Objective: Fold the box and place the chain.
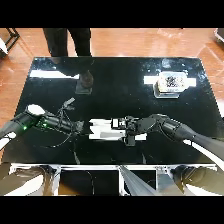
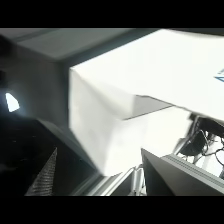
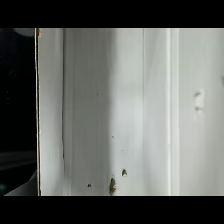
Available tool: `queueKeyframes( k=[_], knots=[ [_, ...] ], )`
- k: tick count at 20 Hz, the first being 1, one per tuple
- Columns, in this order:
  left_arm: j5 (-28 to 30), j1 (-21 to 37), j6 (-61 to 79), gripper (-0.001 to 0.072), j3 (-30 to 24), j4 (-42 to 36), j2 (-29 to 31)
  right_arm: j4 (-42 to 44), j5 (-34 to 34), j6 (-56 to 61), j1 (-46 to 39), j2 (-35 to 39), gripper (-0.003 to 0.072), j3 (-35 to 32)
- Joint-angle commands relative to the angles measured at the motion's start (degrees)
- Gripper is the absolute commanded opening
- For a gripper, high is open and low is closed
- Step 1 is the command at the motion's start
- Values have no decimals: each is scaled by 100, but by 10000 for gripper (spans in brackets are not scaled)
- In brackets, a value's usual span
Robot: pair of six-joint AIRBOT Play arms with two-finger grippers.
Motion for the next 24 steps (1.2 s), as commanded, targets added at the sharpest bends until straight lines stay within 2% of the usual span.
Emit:
queueKeyframes(
  k=[1, 7, 16, 24],
  knots=[
    [-9, -120, 76, 639, 7, -190, 7, 0, 2, 0, -2, 0, 419, 2],
    [203, -245, -264, 639, 7, -313, 7, 0, 7, 0, -2, 0, 419, 2],
    [1364, -1062, -619, 639, 9, -297, 214, 2, 2, 0, 0, 0, 419, 2],
    [1869, -1475, -1134, 639, 9, -9, 400, 2, 4, 0, 0, 0, 420, 2]
  ],
)
